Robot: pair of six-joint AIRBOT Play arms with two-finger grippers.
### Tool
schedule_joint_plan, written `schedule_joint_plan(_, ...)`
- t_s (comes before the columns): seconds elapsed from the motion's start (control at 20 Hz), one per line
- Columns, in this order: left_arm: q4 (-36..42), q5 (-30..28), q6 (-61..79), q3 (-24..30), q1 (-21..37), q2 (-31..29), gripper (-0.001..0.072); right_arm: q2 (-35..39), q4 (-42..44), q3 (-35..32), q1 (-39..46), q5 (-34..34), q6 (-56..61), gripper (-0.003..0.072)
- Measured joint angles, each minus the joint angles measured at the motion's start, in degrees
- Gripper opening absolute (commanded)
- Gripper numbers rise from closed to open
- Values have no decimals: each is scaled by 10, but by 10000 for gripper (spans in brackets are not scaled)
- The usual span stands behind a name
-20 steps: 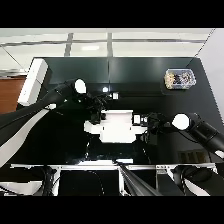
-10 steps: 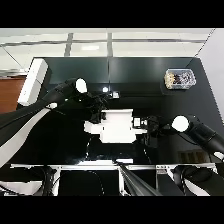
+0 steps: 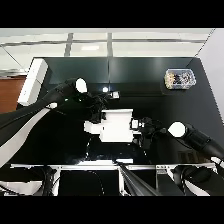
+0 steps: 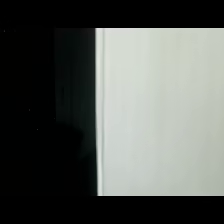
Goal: Fold the box and place the chain.
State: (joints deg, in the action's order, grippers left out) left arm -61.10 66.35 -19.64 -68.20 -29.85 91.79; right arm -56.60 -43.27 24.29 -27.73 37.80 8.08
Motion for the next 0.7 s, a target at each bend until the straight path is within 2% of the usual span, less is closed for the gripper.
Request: schedule_joint_plan(0.7, 3, 1, -2, 0, 0, 0, 26, 18, 14, 34, 25, -31, -5, 713)
